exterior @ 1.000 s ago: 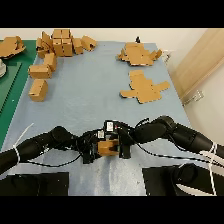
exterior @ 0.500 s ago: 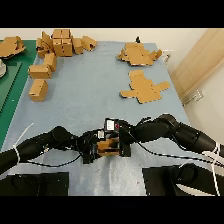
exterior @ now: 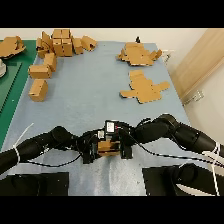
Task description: Fold the box.
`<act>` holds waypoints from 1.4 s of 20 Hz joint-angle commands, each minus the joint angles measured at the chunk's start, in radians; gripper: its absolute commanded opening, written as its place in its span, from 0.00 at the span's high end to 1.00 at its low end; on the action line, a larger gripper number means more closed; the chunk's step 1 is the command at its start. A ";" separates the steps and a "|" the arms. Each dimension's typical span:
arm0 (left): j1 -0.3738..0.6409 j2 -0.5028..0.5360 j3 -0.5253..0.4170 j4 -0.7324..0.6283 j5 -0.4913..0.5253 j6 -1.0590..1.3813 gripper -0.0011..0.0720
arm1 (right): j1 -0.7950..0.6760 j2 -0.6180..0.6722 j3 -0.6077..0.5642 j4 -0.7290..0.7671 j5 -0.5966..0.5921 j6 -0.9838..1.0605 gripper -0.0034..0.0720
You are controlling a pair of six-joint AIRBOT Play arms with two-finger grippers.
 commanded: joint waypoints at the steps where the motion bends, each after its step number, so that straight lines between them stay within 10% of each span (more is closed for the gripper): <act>1: 0.000 0.000 0.000 0.000 0.000 0.000 0.43 | 0.001 -0.010 -0.002 -0.001 -0.025 0.016 0.65; 20: 0.000 0.000 0.000 0.000 0.000 0.000 0.43 | 0.076 0.000 -0.024 -0.045 -0.026 0.148 0.65; 28: 0.000 0.000 0.000 0.000 0.000 0.000 0.43 | 0.075 0.224 0.007 -0.196 -0.047 0.613 0.66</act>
